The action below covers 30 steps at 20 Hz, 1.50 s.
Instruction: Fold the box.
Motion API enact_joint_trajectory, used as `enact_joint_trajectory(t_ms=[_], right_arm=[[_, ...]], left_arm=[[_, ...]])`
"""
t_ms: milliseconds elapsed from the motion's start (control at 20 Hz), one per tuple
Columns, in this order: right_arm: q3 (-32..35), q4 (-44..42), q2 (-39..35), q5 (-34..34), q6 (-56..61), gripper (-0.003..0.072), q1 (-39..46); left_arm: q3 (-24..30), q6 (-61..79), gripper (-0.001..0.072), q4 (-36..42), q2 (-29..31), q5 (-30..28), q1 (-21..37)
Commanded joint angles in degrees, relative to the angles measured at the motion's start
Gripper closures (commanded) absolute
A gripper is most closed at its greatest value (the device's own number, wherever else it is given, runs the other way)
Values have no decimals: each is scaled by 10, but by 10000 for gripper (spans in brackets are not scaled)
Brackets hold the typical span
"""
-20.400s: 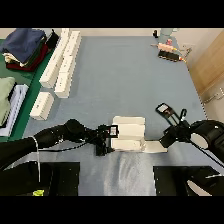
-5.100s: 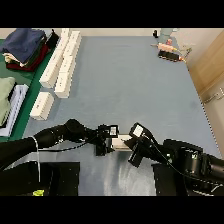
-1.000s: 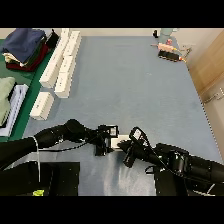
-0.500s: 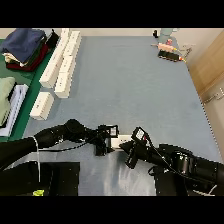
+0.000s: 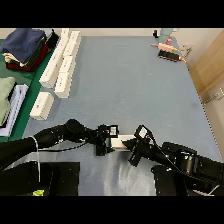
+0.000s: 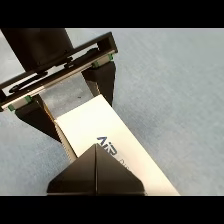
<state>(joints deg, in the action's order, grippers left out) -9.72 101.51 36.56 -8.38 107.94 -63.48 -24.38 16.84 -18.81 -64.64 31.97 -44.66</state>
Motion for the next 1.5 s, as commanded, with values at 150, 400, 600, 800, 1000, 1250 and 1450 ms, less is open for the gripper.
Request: enact_joint_trajectory(t_ms=[150, 400, 600, 800, 1000, 1250, 1450], right_arm=[[13, 3, -2, -31, 0, 684, 0], [34, -9, -1, -23, 7, 684, 0], [44, -30, -1, -21, 7, 685, 0], [44, -30, -1, -21, 7, 684, 0], [38, -30, -12, -17, 7, 684, 0], [24, -23, -94, -76, 7, 684, 1], [25, -8, -133, -146, 7, 684, 1]], left_arm=[[0, 0, 190, -1, 0, 0, 0], [0, 0, 191, -1, 0, 0, 0], [0, 0, 190, 0, 0, 0, 0], [0, 0, 190, -1, 0, 0, 0], [0, 0, 190, -1, 0, 0, 0], [0, 0, 190, -1, 0, 0, 0], [0, 0, 190, -1, 0, 0, 0]])
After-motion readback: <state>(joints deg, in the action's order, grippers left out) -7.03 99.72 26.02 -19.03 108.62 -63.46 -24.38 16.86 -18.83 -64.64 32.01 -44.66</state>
